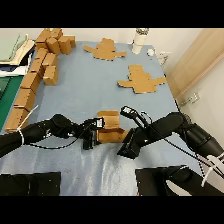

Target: Fold the box.

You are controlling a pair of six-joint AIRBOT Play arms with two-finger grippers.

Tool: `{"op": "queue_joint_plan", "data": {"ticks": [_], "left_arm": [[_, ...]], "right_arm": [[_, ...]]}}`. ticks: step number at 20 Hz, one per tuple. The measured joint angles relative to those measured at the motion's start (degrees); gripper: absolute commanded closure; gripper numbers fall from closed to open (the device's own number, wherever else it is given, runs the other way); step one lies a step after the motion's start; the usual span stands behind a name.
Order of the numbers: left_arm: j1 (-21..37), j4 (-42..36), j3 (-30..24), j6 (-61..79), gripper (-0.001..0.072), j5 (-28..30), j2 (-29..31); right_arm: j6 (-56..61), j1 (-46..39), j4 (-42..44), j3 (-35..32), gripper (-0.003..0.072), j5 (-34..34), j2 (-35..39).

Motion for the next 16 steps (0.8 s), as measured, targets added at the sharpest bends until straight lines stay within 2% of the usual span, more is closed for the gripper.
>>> {"op": "queue_joint_plan", "data": {"ticks": [1,2,3,4,5,6,12,16], "left_arm": [[0.0,0.0,0.0,0.0,0.0119,0.0,0.0],[0.0,0.0,0.0,0.0,0.0119,0.0,0.0],[0.0,0.0,0.0,0.0,0.0119,0.0,0.0],[0.0,0.0,0.0,0.0,0.0119,0.0,0.0],[0.0,0.0,0.0,0.0,0.0119,0.0,0.0],[0.0,0.0,0.0,0.0,0.0119,0.0,0.0],[0.0,0.0,0.0,0.0,0.0119,0.0,0.0],[0.0,0.0,0.0,0.0,0.0119,0.1,0.0]], "right_arm": [[3.3,0.3,0.6,-0.1,0.0046,0.3,0.1],[6.2,0.7,0.9,-0.1,0.0187,1.3,0.0],[9.0,0.9,1.3,-0.1,0.0224,3.0,-0.4],[11.0,1.1,1.4,0.2,0.0229,4.9,-1.1],[12.7,1.1,1.6,1.1,0.0354,7.1,-2.3],[14.0,1.1,1.7,2.4,0.0522,9.0,-4.1],[17.3,0.7,0.5,13.4,0.0523,14.0,-20.6],[17.4,0.7,-1.0,16.5,0.0523,16.4,-29.0]]}}
